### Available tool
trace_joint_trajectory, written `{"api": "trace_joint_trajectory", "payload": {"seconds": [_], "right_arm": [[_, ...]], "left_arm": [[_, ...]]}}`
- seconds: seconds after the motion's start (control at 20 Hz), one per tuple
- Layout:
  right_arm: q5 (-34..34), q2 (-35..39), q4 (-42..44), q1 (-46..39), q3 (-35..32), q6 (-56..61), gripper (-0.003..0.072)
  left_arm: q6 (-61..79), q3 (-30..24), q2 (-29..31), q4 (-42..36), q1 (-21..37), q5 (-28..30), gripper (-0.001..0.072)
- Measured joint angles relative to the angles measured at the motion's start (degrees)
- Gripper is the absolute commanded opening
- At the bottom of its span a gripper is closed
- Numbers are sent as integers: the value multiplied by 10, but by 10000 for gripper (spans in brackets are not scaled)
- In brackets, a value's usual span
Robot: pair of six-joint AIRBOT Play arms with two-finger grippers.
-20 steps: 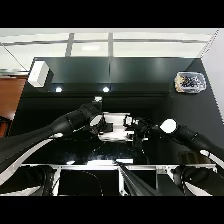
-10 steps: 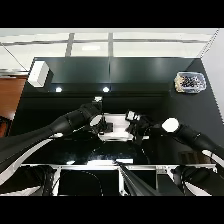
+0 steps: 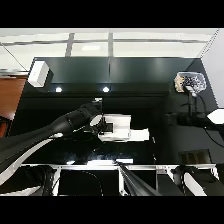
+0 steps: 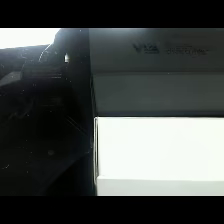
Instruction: Fold the box and place the chain.
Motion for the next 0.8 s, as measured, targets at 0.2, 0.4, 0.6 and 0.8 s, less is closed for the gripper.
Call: {"api": "trace_joint_trajectory", "payload": {"seconds": [0.2, 0.4, 0.6, 0.8], "right_arm": [[23, -10, 10, -25, -59, 123, 9], [38, -74, 117, 49, -88, 103, 9], [33, -144, 207, 121, -80, 38, 10], [38, -170, 231, 151, -37, 0, 19]], "left_arm": [[0, 0, 0, 0, 0, 0, 26], [0, 0, 0, 0, 0, 0, 26], [0, 0, 0, 0, 0, -2, 26], [0, 0, 0, 0, 0, -3, 27]]}}
